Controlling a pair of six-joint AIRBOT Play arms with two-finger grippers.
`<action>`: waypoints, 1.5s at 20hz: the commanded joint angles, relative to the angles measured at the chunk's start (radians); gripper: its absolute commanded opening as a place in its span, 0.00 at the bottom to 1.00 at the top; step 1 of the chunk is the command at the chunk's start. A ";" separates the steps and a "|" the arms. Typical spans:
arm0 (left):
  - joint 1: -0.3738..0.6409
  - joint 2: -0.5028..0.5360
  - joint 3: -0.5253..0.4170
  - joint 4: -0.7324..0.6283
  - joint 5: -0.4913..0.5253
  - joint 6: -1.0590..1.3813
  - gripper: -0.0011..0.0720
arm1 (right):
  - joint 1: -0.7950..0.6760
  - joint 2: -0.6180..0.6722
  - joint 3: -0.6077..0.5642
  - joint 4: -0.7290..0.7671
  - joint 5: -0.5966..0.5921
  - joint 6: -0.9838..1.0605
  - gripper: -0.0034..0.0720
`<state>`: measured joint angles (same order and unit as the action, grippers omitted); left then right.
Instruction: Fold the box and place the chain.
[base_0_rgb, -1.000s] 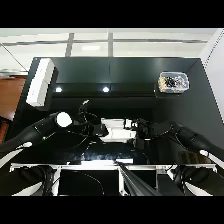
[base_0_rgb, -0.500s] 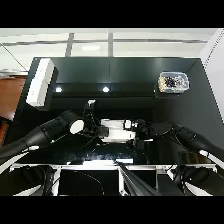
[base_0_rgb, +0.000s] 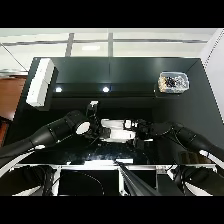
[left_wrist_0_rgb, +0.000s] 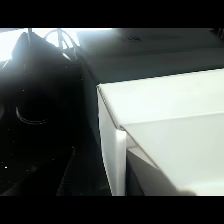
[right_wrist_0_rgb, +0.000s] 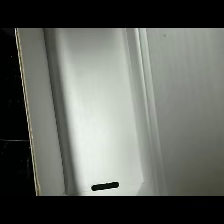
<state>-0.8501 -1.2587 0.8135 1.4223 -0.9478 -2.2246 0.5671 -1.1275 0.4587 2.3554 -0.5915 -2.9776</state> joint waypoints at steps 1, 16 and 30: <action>-0.002 -0.028 0.035 0.010 -0.005 -0.008 0.49 | 0.000 0.000 0.000 0.000 0.000 0.000 0.68; -0.024 -0.121 0.112 0.010 -0.068 -0.008 0.38 | 0.000 0.000 0.000 0.000 -0.018 0.000 0.68; -0.024 -0.127 0.112 0.017 -0.046 -0.010 0.20 | 0.000 0.000 0.000 0.000 -0.019 0.000 0.68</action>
<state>-0.8738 -1.3827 0.9245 1.4380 -1.0016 -2.2360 0.5667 -1.1275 0.4587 2.3554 -0.6102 -2.9772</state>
